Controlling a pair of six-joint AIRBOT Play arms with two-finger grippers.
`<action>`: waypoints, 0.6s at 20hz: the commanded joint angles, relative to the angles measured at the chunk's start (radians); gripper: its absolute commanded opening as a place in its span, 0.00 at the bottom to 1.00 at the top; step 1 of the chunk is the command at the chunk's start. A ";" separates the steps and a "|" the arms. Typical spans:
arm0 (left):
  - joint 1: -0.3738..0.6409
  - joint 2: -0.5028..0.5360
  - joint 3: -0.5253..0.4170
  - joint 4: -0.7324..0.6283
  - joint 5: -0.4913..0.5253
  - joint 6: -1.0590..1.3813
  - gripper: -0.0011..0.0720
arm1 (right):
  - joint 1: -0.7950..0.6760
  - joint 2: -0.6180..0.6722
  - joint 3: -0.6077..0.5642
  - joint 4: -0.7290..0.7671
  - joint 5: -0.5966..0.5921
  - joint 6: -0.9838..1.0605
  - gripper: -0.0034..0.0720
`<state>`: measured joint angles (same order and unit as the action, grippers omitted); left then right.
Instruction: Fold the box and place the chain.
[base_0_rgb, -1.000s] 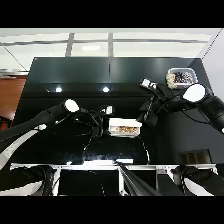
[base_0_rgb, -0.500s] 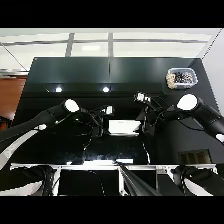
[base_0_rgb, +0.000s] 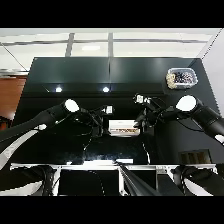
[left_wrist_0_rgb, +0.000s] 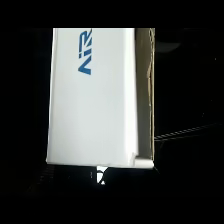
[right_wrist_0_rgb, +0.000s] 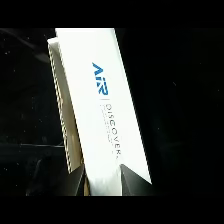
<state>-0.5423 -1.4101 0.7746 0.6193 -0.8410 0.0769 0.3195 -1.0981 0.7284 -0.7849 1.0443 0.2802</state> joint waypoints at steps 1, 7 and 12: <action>-0.001 0.000 0.001 0.000 -0.002 0.002 0.54 | 0.000 0.000 -0.008 -0.005 0.003 -0.004 0.37; -0.001 0.000 0.001 0.000 -0.002 0.002 0.55 | 0.000 0.000 -0.014 -0.004 0.018 0.000 0.37; -0.001 0.000 0.001 0.000 -0.002 0.002 0.54 | 0.000 0.000 -0.014 0.000 0.037 0.000 0.42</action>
<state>-0.5423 -1.4101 0.7746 0.6193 -0.8448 0.0792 0.3195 -1.0977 0.7143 -0.7883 1.0710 0.2798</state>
